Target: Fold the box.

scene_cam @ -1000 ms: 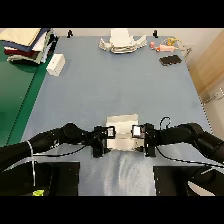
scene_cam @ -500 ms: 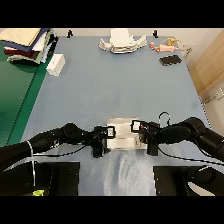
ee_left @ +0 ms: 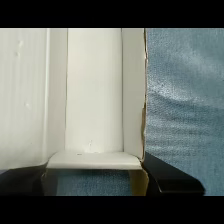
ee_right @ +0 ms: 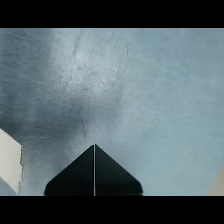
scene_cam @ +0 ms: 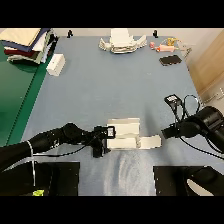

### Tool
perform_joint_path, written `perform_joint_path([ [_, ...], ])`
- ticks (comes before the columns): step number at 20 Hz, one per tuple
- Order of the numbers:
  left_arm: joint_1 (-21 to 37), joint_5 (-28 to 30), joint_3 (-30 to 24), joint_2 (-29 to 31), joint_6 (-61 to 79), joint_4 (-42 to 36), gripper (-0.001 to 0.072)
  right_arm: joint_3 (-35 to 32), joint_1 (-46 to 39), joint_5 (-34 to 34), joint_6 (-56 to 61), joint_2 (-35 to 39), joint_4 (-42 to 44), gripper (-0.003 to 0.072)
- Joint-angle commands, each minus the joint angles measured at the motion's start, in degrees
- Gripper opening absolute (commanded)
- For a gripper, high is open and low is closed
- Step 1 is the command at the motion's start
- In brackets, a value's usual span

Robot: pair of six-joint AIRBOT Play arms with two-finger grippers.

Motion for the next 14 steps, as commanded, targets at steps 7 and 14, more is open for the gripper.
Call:
perform_joint_path([
  [7,0.0,0.04,0.0,0.04,0.04,0.04,0.0444,-1.92,-1.6,5.38,-9.97,-6.91,33.97,0.0003],
  [14,0.0,0.0,0.0,0.04,0.04,0.04,0.0444,2.29,-1.62,3.34,-11.61,0.76,36.13,0.0291],
])
